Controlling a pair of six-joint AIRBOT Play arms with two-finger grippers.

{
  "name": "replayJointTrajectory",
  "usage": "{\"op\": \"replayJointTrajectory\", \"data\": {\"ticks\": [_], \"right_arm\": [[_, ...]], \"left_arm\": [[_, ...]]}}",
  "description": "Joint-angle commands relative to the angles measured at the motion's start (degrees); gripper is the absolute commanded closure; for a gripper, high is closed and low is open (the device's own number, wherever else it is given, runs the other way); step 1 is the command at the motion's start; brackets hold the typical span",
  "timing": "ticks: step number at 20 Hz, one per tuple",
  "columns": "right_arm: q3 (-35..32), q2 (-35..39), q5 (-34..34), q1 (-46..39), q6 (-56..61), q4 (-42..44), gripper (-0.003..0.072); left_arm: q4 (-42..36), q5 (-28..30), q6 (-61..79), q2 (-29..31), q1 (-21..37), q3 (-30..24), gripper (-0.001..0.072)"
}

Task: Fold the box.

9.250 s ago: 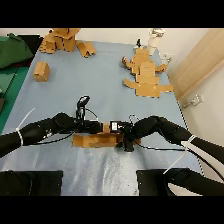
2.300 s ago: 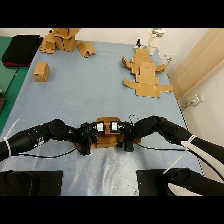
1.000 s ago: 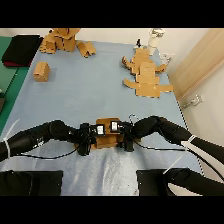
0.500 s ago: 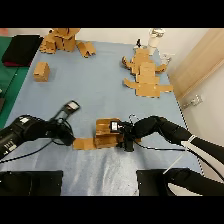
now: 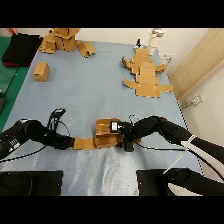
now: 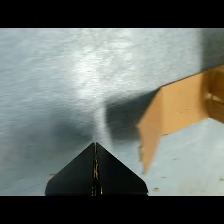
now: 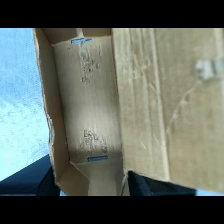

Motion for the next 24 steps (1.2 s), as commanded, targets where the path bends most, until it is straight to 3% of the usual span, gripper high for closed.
{"op": "replayJointTrajectory", "data": {"ticks": [1, 12, 24], "right_arm": [[0.04, 0.02, 0.02, 0.0, 0.0, 0.02, 0.0177], [0.04, 0.02, 0.02, 0.0, 0.0, 0.02, 0.0178], [0.04, 0.02, 0.02, 0.0, 0.0, 0.02, 0.0177]], "left_arm": [[-8.02, 6.71, 0.5, -2.43, -3.23, -0.46, 0.07], [-12.79, 12.94, 0.46, -7.65, -9.62, -0.11, 0.07], [-13.09, 9.44, 0.92, -4.76, -9.68, 5.44, 0.0698]]}}
